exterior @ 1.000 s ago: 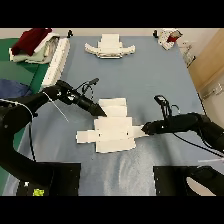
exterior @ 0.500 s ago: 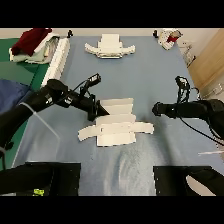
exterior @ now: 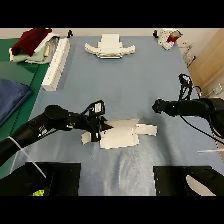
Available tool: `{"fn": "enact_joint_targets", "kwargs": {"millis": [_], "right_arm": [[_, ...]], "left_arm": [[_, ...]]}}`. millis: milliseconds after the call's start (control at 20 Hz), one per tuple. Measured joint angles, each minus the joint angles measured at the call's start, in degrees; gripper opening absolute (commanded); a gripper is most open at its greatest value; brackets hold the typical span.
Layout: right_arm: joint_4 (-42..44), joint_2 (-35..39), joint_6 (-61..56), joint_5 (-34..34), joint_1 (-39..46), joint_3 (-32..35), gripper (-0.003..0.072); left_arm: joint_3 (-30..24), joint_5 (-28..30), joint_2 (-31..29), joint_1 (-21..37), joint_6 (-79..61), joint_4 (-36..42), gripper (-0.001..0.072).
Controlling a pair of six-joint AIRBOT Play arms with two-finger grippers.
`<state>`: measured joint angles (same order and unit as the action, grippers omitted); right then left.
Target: Fold the box.
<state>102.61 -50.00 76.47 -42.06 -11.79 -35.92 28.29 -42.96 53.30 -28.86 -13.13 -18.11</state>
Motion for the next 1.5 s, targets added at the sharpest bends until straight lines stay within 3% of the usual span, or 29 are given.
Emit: {"fn": "enact_joint_targets", "kwargs": {"millis": [300, 650, 1100, 1500], "right_arm": [[0.9, 0.0, -0.1, 0.0, 0.0, 0.0, 0.0527], [1.3, 0.0, -0.2, -0.5, 0.0, 0.0, 0.0527], [1.7, 0.0, -0.2, -0.8, 0.0, 0.0, 0.0527], [1.8, 0.0, -0.2, -0.8, -0.1, 0.0, 0.0527]], "left_arm": [[-2.7, 7.4, -0.5, -4.8, -0.8, 0.2, 0.0012], [-1.0, 8.6, 0.0, -3.1, -0.4, 0.1, 0.0011], [8.6, -6.9, 11.5, 2.6, 0.7, -1.1, 0.0012], [12.0, -10.8, 15.7, 6.9, 2.1, -1.7, 0.0012]]}}
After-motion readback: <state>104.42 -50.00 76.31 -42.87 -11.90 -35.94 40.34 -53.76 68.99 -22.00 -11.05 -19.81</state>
